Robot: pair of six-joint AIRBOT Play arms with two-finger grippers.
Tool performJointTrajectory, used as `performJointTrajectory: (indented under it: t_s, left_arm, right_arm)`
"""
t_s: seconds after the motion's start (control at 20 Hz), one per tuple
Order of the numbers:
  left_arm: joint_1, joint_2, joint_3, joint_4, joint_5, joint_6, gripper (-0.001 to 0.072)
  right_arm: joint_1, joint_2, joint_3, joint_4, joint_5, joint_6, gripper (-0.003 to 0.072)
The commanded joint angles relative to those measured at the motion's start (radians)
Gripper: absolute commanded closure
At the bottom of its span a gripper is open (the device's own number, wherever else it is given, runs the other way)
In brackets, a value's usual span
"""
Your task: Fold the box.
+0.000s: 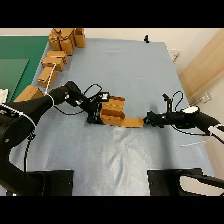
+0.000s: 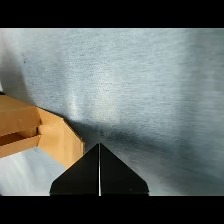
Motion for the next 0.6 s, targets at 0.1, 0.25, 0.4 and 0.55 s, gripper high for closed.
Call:
performJointTrajectory:
  t_s: [0.1,0.25,0.4,0.55]
  left_arm:
    - [0.000,0.000,0.000,0.000,-0.001,0.000,0.0293]
    - [0.001,0.000,0.000,0.000,-0.002,0.000,0.0293]
    - [0.000,0.000,0.000,0.000,-0.003,0.000,0.0293]
    - [0.000,0.000,0.000,0.000,-0.002,0.000,0.0293]
  right_arm:
    - [0.077,-0.016,0.001,0.102,0.029,-0.036,0.0682]
    - [0.101,-0.016,0.002,0.160,0.027,-0.059,0.0682]
    - [0.101,-0.016,0.003,0.248,0.055,-0.104,0.0682]
    - [0.103,-0.016,0.008,0.263,0.087,-0.105,0.0682]
